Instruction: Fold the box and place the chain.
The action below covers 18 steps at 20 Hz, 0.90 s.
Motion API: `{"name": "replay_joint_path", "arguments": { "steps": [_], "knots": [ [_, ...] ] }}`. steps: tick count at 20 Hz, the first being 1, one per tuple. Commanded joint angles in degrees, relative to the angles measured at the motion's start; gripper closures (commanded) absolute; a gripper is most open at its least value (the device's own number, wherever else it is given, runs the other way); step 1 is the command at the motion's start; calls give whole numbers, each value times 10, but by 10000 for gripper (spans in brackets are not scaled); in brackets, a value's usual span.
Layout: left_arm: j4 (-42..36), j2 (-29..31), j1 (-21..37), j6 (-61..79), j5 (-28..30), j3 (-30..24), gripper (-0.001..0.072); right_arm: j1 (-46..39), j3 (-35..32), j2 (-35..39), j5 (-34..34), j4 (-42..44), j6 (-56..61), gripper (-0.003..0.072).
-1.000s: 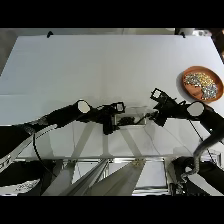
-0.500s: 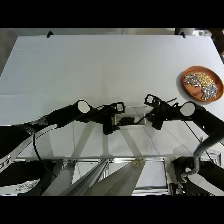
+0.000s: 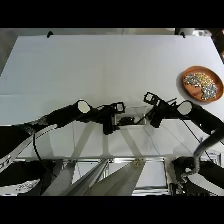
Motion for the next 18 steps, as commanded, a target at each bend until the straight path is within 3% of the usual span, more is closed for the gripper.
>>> {"name": "replay_joint_path", "arguments": {
  "steps": [1,8,13,18],
  "knots": [
    [0,0,0,0,0,0,271,1,-1,-5,3,-2,11,666],
    [0,0,0,0,0,0,271,1,0,61,21,-8,41,667],
    [0,0,0,0,0,0,271,1,0,216,91,1,79,667],
    [0,0,0,0,0,0,271,1,2,394,119,119,83,668]
  ]
}}
